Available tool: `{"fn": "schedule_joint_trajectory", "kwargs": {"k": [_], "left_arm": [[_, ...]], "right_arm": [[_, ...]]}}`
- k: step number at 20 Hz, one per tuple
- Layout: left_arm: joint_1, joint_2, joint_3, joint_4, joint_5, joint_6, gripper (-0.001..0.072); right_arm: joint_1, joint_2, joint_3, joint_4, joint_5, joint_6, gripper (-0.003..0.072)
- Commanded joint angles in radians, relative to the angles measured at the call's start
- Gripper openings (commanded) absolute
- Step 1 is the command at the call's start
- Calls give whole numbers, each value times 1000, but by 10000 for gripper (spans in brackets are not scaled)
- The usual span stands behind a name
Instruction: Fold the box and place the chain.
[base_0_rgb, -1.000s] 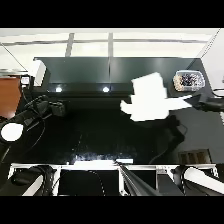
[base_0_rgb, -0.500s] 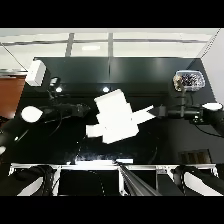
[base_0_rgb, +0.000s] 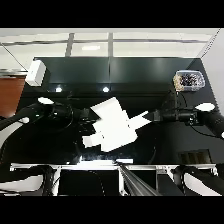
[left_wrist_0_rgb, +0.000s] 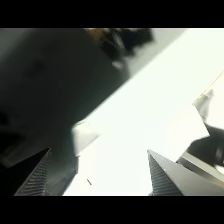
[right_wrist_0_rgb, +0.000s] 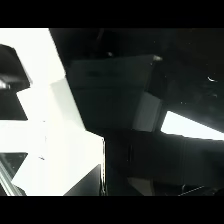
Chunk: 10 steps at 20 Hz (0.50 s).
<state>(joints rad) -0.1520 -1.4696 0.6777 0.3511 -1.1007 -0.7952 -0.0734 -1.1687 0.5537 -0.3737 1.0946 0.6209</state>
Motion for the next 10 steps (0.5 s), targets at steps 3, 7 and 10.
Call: {"fn": "schedule_joint_trajectory", "kwargs": {"k": [3,7,10], "left_arm": [[-63,-128,70,-83,-185,243,702],[-64,-135,109,10,-219,301,574],[-64,-135,114,11,-221,362,459]], "right_arm": [[3,1,-1,-2,1,1,15],[3,1,-1,-4,8,1,15],[3,1,-1,-5,8,1,15]]}}
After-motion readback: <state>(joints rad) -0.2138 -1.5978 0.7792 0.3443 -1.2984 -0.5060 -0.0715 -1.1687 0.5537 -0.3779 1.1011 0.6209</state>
